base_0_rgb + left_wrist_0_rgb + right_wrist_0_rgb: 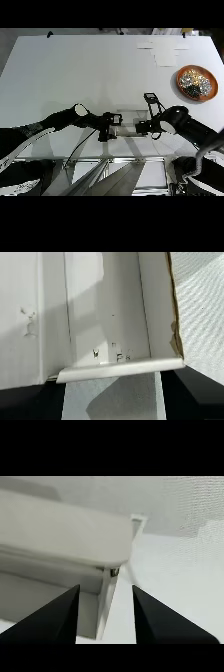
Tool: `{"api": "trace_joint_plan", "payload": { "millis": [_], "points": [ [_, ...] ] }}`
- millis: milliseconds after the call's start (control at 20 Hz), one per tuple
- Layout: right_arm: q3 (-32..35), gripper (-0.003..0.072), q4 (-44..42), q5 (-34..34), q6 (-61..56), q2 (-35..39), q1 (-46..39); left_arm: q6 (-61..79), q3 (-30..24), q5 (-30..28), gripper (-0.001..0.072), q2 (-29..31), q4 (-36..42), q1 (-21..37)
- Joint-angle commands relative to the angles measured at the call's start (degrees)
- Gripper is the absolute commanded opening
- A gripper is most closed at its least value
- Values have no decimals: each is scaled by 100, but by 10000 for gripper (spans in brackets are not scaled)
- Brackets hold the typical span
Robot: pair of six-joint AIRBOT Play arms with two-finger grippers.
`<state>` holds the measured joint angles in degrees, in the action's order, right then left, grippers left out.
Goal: Fold the box and place the chain.
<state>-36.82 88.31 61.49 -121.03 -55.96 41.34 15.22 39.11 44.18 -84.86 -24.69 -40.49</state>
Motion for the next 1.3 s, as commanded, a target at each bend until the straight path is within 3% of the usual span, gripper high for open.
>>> {"api": "trace_joint_plan", "payload": {
  "millis": [0,150,350,600,800,1000,1100,1250],
  "points": [
    [-433,304,-68,476,741,507,-11,2,7,-7,140,4,-2,4],
    [-1530,305,46,667,1421,575,-328,2,7,-7,140,4,-2,4],
    [-2697,304,39,623,2109,387,-1622,2,7,-7,140,4,-2,4],
    [-2800,304,-348,614,2865,-229,-3565,2,7,-7,140,4,-2,4],
    [-2800,302,-306,400,3303,-929,-4605,2,7,-7,140,4,-2,4],
    [-2800,288,-297,-92,3473,-1554,-5272,2,7,-7,140,4,-2,4],
    [-2802,211,-170,-247,3613,-1882,-5458,4,7,-4,140,4,-2,4],
    [-2804,200,-26,-730,3598,-2264,-5700,4,7,-7,140,4,-2,4]
  ]
}}
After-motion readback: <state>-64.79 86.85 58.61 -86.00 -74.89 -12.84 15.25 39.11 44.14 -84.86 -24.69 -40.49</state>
